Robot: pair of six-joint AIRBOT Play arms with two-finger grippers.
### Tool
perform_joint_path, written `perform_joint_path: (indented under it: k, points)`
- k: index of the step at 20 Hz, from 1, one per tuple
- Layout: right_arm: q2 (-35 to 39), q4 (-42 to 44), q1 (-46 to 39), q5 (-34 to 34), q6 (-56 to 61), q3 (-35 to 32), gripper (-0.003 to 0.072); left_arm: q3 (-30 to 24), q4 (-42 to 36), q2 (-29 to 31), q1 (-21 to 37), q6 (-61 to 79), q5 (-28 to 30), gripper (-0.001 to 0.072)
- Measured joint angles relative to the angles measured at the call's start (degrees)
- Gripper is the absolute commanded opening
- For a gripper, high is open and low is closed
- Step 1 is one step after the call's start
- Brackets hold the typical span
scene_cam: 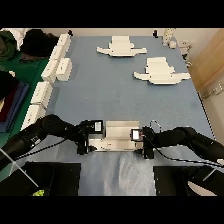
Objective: Fold the box.
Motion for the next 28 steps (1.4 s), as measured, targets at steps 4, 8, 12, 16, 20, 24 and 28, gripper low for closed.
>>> perform_joint_path:
  k: [4, 8, 12, 16, 20, 24, 28]
  points:
    - [0.0, 0.0, 0.0, 0.0, 0.0, 0.0, 0.0511, -0.7, -3.2, -4.0, -2.7, 4.5, 3.8, 0.0593]
    - [0.0, 0.0, 0.0, 0.0, 0.0, 0.0, 0.0511, -0.8, -5.8, -6.7, -4.7, 5.8, 7.3, 0.0169]
    - [0.0, 0.0, 0.0, 0.0, 0.0, 0.0, 0.0511, -0.8, -8.3, -7.8, -6.9, 6.2, 8.7, 0.0032]
    - [0.0, 0.0, 0.0, 0.0, 0.0, 0.0, 0.0512, -0.8, -11.2, -8.2, -8.5, 6.3, 11.3, 0.0032]
    - [0.0, 0.0, 0.0, 0.0, 0.0, 0.0, 0.0511, -0.8, -13.2, -8.2, -9.1, 6.4, 13.2, 0.0062]
    - [0.0, 0.0, 0.0, 0.0, 0.2, 0.0, 0.0511, -0.8, -14.0, -8.2, -9.4, 6.4, 13.6, 0.0533]
    - [0.0, 0.0, 0.0, 0.0, 0.1, 0.0, 0.0511, -0.8, -14.1, -8.2, -9.4, 6.4, 13.7, 0.0533]
